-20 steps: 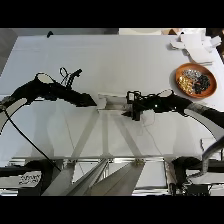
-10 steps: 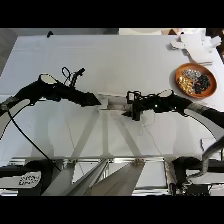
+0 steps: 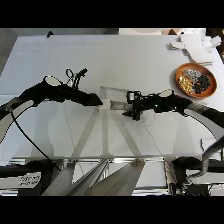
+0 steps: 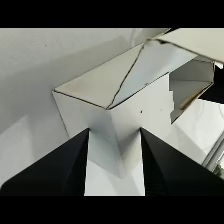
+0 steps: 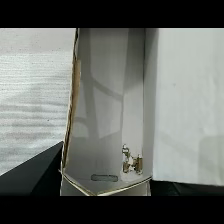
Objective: Fold the box and place the chain.
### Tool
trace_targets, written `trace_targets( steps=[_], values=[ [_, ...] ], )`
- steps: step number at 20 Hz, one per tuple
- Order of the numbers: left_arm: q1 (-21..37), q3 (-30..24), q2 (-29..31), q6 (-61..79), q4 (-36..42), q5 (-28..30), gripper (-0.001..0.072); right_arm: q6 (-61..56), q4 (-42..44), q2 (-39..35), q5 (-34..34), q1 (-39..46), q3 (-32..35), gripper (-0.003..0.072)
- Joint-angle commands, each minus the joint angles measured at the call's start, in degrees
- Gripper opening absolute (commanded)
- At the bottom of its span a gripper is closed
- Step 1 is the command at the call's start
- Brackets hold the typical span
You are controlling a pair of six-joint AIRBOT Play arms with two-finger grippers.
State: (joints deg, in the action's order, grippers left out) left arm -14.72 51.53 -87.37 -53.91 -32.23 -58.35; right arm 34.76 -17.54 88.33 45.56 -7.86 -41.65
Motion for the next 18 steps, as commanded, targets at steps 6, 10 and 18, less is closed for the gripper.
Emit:
trace_targets(
  steps=[6, 10, 18],
  values=[
    [-0.3, -0.1, 0.0, -0.5, -5.1, 0.5, 0.0351, 0.0, 0.0, 0.0, 0.1, 0.0, 0.0, 0.0387],
    [-0.3, -0.7, 0.0, -0.5, -6.0, 0.7, 0.0351, 0.1, 0.0, 0.0, 0.1, 0.0, 0.0, 0.0387],
    [-0.5, -0.7, 0.1, -0.3, 1.6, 1.1, 0.0652, 0.1, 0.0, 0.0, 0.1, 0.0, 0.0, 0.0387]
  ],
)
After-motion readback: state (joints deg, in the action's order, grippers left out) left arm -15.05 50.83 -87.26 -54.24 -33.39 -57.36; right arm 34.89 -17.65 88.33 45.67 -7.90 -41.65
